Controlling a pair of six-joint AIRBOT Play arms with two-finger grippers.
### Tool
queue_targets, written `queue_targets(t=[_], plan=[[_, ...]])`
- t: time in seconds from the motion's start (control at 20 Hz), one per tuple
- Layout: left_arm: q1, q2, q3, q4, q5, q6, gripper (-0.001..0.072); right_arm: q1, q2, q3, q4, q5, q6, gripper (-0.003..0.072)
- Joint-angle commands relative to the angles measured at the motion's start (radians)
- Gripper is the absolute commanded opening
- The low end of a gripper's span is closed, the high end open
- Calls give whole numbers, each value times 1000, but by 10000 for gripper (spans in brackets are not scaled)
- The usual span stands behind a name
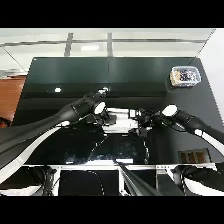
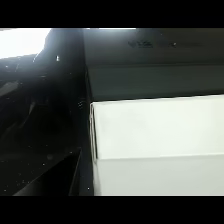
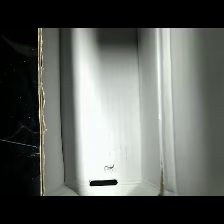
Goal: Fold the box and place the chain.
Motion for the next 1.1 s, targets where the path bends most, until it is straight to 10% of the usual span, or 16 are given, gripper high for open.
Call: queue_targets(t=[0.0,0.25,0.55,0.6,0.65,0.7,1.05], plan=[[-3,-14,2,0,2,-4,271,0,0,1,0,0,0,97],[-3,-18,2,4,3,0,26,0,0,1,0,0,0,98],[-3,-17,2,-3,2,0,26,0,0,1,0,0,1,99],[-3,-17,2,-4,2,0,26,0,1,1,1,-1,1,189],[-3,-17,2,-4,2,0,26,0,2,1,4,0,11,593],[-3,-17,2,-4,2,0,26,0,6,2,3,2,37,713],[-3,-17,2,-8,-3,23,26,-2,140,6,-188,73,132,706]])
